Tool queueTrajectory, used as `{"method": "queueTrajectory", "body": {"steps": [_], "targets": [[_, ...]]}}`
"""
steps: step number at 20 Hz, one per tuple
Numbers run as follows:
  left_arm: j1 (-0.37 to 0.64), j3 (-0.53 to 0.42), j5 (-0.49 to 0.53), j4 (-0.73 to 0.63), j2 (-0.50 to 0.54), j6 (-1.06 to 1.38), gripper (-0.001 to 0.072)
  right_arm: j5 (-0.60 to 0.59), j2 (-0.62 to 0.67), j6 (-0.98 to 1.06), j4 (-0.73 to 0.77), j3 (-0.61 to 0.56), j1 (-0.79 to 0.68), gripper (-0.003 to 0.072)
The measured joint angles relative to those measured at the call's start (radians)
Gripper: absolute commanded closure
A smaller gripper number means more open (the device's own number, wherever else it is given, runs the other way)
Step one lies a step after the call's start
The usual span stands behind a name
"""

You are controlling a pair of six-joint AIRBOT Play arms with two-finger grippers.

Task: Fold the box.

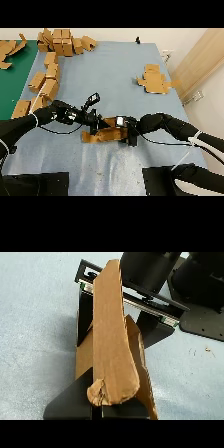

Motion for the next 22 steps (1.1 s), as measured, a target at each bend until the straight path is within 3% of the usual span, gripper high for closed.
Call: {"method": "queueTrajectory", "body": {"steps": [3, 4, 5, 22], "targets": [[0.000, 0.000, 0.000, 0.000, 0.000, 0.000, 0.0699, 0.005, -0.001, 0.000, 0.006, 0.000, 0.000, 0.0033], [0.000, 0.000, 0.000, 0.000, 0.000, 0.000, 0.0699, 0.006, -0.002, 0.000, 0.007, 0.000, 0.000, 0.0122], [0.000, 0.000, 0.000, 0.000, 0.000, 0.000, 0.0698, 0.010, -0.005, 0.000, 0.008, 0.000, 0.000, 0.0129], [0.000, 0.000, 0.000, 0.000, 0.000, 0.000, 0.0698, 0.013, -0.023, 0.000, 0.002, 0.001, 0.001, 0.0130]]}}
